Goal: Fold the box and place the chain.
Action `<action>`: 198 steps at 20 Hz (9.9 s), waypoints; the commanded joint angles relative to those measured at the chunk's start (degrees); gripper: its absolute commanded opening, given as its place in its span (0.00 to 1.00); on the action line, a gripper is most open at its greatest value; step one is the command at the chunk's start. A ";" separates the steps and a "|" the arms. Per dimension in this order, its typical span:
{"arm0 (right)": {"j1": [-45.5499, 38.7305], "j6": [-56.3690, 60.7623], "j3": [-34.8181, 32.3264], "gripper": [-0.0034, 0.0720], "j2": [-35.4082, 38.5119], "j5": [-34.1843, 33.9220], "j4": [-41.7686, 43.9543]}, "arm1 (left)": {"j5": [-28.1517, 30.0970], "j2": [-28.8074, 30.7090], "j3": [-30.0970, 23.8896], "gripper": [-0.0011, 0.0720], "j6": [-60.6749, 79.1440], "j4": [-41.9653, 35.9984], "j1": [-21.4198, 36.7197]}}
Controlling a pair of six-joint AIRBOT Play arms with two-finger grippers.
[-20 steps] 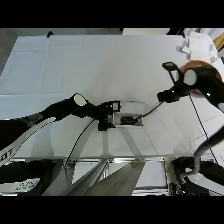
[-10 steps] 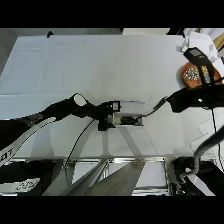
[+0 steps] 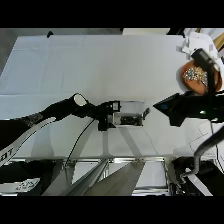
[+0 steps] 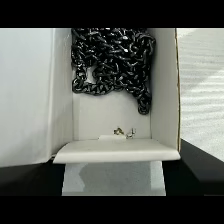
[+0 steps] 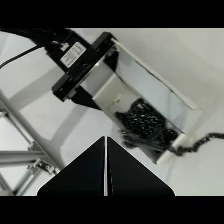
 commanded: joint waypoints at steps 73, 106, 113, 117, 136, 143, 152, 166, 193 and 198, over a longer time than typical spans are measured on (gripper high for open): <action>2.82 -83.36 -32.59 0.06 -14.51 -41.40 10.47 | 0.00 0.04 0.02 0.55 0.02 0.02 0.04; 12.83 -40.96 -16.70 0.44 -16.81 -34.29 20.00 | 0.02 0.04 0.02 0.55 0.02 0.02 0.04; 7.89 -27.19 6.86 0.14 -18.21 -10.47 -13.57 | -0.02 0.04 0.00 0.55 0.02 0.02 0.04; 3.06 -24.72 9.90 0.06 -21.99 -10.16 -10.32 | 0.02 0.04 0.02 0.55 0.02 0.02 0.04; 11.45 -29.55 6.95 0.12 -28.55 -2.69 -11.34 | 0.00 0.04 0.00 0.55 0.02 0.02 0.04; 11.45 -30.97 1.60 0.13 -25.00 -2.99 -9.64 | 0.00 0.04 0.02 0.55 0.02 0.02 0.04; 11.47 -30.99 -1.90 0.31 -25.00 -6.56 -8.85 | 0.02 0.04 0.02 0.55 0.02 0.02 0.04; 18.95 -33.00 -1.95 0.31 -25.03 -13.97 -13.20 | 0.00 0.04 0.02 0.55 0.02 0.02 0.04; 18.97 -32.92 -3.89 0.09 -25.14 -18.78 -13.84 | 0.00 0.04 0.02 0.55 0.02 0.00 0.04; 18.95 -33.14 -5.70 0.09 -25.14 -20.02 -13.84 | 0.00 0.04 0.02 0.55 0.02 0.02 0.04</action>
